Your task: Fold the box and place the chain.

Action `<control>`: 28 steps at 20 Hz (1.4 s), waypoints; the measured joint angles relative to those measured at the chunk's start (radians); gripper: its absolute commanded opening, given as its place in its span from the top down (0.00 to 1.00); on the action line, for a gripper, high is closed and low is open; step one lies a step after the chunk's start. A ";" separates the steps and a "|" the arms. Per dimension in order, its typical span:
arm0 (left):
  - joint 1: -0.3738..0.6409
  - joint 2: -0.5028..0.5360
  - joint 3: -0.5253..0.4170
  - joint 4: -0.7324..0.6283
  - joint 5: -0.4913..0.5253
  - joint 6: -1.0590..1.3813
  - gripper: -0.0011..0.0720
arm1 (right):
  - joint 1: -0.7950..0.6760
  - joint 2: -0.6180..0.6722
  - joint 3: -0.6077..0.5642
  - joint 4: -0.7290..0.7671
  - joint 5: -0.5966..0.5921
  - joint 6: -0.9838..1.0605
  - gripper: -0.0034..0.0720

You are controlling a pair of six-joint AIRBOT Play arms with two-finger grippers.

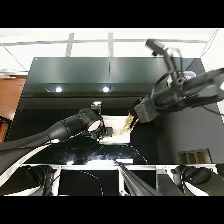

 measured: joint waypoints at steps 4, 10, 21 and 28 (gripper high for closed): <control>0.000 0.000 0.000 0.000 0.000 0.000 0.94 | 0.035 0.000 -0.151 0.030 -0.114 0.009 0.95; 0.000 0.000 0.000 0.000 0.000 0.000 0.94 | 0.047 -0.001 -0.269 0.022 -0.247 0.035 0.39; 0.000 0.000 0.000 0.000 0.000 0.002 0.94 | -0.192 0.000 -0.344 -0.484 -0.254 0.209 0.17; 0.000 0.000 0.000 0.000 0.000 0.001 0.95 | -0.425 -0.150 -0.441 -0.844 -0.730 0.631 0.17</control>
